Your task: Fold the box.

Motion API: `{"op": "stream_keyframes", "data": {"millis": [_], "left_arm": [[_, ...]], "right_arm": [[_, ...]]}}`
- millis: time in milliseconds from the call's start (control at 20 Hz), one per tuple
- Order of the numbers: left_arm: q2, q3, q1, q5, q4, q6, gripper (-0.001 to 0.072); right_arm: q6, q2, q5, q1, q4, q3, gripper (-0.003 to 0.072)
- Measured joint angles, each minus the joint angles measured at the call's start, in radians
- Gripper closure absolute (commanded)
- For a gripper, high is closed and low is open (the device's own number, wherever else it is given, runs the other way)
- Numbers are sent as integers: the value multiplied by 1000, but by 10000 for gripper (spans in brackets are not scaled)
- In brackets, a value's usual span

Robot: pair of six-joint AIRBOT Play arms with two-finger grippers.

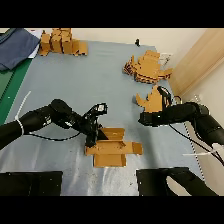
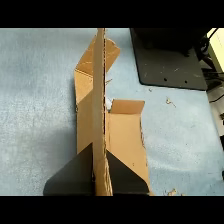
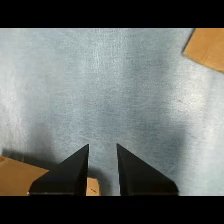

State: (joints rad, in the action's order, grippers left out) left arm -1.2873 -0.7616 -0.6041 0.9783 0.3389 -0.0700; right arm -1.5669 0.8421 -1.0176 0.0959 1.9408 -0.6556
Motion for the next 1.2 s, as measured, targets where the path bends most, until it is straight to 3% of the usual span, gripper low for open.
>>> {"op": "stream_keyframes", "data": {"millis": [500,1200], "left_arm": [[-33,-3,0,-116,-2,18,696],[-37,2,-8,-79,7,56,696]], "right_arm": [[0,0,13,0,0,0,424],[0,0,14,0,0,0,424]]}}
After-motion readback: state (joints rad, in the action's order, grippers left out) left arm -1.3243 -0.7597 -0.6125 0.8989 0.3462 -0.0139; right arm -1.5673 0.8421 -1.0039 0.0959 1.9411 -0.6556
